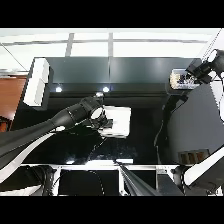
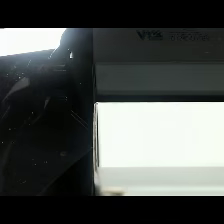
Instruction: Fold the box and place the chain.
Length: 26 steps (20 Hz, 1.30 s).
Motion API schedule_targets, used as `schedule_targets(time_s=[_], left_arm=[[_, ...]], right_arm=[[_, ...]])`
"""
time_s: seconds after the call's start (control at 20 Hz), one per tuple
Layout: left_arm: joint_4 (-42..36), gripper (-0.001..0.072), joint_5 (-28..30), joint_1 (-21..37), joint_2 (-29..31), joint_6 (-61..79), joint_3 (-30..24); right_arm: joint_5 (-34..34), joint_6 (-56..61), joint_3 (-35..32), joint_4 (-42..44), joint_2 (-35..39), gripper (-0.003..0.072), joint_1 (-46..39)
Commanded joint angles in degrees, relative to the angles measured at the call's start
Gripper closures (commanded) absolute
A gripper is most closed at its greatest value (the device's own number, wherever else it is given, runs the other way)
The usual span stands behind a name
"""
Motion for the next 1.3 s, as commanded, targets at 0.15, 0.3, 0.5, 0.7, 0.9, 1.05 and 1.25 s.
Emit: schedule_targets(time_s=[0.15, 0.3, 0.5, 0.7, 0.9, 1.05, 1.25], left_arm=[[0.0, 0.068, 0.0, 0.0, 0.0, 0.0, 0.0], [0.0, 0.068, 0.1, 0.0, 0.0, 0.0, 0.0], [0.0, 0.068, 0.2, 0.0, 0.0, 0.0, 0.0], [0.0, 0.068, 0.2, 0.0, 0.0, 0.0, 0.0], [0.0, 0.068, 0.2, 0.0, 0.0, 0.0, 0.0], [0.0, 0.068, 0.2, 0.0, 0.0, 0.0, 0.0], [0.0, 0.068, 0.2, 0.0, 0.0, 0.0, 0.0]], right_arm=[[8.7, -2.8, 2.1, 0.2, 1.4, 0.0669, -1.0], [7.2, -7.9, 2.3, 0.2, 6.5, 0.067, -1.0], [5.0, -15.1, 2.2, 0.4, 16.4, 0.067, -1.0], [5.6, -20.0, 2.2, 3.8, 26.1, 0.067, -0.9], [9.6, -26.8, 0.7, 13.9, 34.4, 0.067, -0.1], [9.8, -29.6, -2.3, 19.5, 42.0, 0.067, 2.1], [12.7, -31.0, -7.4, 23.6, 51.5, 0.067, 6.4]])
